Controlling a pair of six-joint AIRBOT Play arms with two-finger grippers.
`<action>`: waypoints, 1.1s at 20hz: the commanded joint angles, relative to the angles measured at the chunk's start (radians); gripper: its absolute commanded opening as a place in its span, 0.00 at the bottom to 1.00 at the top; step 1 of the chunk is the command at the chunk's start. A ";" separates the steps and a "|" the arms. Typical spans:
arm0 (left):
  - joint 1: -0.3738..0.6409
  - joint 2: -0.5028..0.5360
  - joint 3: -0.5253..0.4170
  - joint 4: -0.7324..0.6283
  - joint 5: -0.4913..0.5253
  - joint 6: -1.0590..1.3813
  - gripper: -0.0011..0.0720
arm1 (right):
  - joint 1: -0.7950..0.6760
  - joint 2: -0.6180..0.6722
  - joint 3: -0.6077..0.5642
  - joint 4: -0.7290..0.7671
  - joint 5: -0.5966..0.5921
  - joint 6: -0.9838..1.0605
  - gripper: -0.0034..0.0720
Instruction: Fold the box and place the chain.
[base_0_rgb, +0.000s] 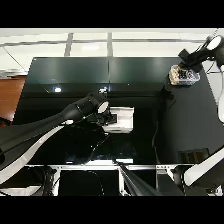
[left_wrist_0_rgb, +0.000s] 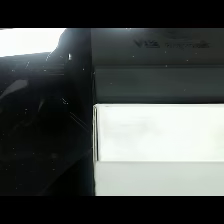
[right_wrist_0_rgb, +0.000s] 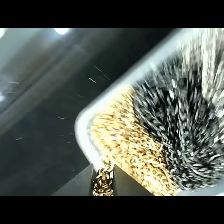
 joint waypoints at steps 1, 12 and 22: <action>0.000 0.000 0.001 0.000 0.001 0.000 0.05 | 0.001 0.164 0.001 0.000 0.003 -0.209 0.08; 0.000 0.000 0.001 0.000 0.000 0.000 0.05 | 0.074 0.738 0.001 0.156 0.062 -0.365 0.08; 0.000 0.000 0.001 0.000 0.000 0.000 0.05 | 0.306 0.927 -0.002 0.198 0.174 -0.376 0.08</action>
